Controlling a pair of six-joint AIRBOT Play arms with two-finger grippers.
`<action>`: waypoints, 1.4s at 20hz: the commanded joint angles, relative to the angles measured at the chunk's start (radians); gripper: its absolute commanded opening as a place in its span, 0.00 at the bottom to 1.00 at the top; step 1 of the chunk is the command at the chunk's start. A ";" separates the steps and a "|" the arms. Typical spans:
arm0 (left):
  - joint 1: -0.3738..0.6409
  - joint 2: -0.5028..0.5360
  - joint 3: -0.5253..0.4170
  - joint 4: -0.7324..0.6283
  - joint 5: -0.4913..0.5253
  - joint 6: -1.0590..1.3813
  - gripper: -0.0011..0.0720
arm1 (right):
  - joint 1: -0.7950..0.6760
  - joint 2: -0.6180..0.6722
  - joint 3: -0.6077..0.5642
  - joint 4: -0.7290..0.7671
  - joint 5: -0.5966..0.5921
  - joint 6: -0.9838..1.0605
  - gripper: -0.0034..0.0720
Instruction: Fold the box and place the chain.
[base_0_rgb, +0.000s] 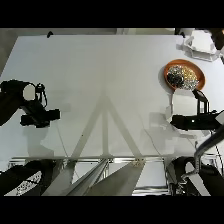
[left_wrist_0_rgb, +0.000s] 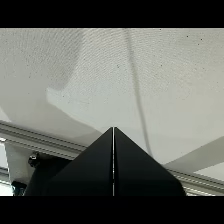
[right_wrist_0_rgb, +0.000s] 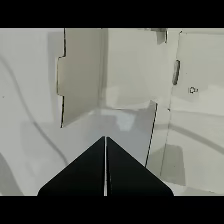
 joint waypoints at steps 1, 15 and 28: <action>0.001 0.001 0.000 0.000 0.000 0.000 0.03 | -0.001 -0.007 0.085 -0.080 0.113 0.030 0.06; 0.001 0.001 0.000 0.001 0.000 0.000 0.03 | -0.175 -0.425 0.469 -0.801 0.235 0.044 0.63; 0.001 0.001 0.000 0.000 0.000 0.000 0.03 | -0.502 -0.639 0.580 -0.578 0.155 -0.223 0.63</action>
